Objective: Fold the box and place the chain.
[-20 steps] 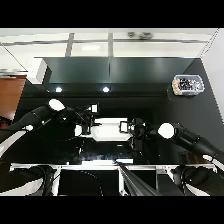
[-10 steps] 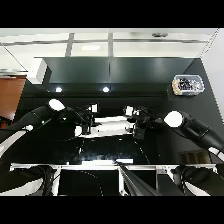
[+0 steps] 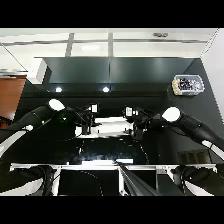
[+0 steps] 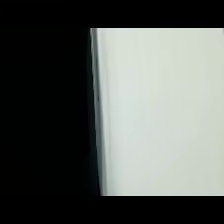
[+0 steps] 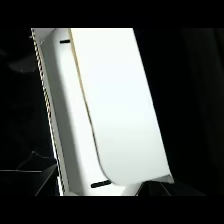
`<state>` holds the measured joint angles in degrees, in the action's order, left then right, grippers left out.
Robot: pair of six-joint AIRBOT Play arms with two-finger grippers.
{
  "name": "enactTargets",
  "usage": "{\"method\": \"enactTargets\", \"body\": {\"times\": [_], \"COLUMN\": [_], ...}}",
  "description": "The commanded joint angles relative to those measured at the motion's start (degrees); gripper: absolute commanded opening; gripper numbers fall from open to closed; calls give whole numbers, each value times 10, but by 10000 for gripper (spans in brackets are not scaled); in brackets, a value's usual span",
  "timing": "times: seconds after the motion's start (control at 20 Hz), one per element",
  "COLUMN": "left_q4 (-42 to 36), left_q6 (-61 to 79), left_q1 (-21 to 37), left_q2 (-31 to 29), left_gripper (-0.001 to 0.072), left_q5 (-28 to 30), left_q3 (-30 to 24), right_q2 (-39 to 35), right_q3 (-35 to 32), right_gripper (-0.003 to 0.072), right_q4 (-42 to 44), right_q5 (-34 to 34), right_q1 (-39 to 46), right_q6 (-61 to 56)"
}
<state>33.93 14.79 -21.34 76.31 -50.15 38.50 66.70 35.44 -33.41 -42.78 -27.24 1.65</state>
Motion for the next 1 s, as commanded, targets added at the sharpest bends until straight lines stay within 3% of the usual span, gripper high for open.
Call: {"method": "enactTargets", "body": {"times": [0.0,0.3,0.95], "left_q4": [-1,-2,-8], "left_q6": [0,0,0], "left_q1": [0,0,0], "left_q2": [0,0,0], "left_gripper": [27,27,27], "left_q5": [0,2,2], "left_q3": [0,0,0], "right_q2": [29,73,80], "right_q3": [-10,-17,-17], "right_gripper": [639,639,638], "right_q4": [36,63,17], "right_q5": [-12,-18,47], "right_q1": [15,10,-29], "right_q6": [66,161,104]}}
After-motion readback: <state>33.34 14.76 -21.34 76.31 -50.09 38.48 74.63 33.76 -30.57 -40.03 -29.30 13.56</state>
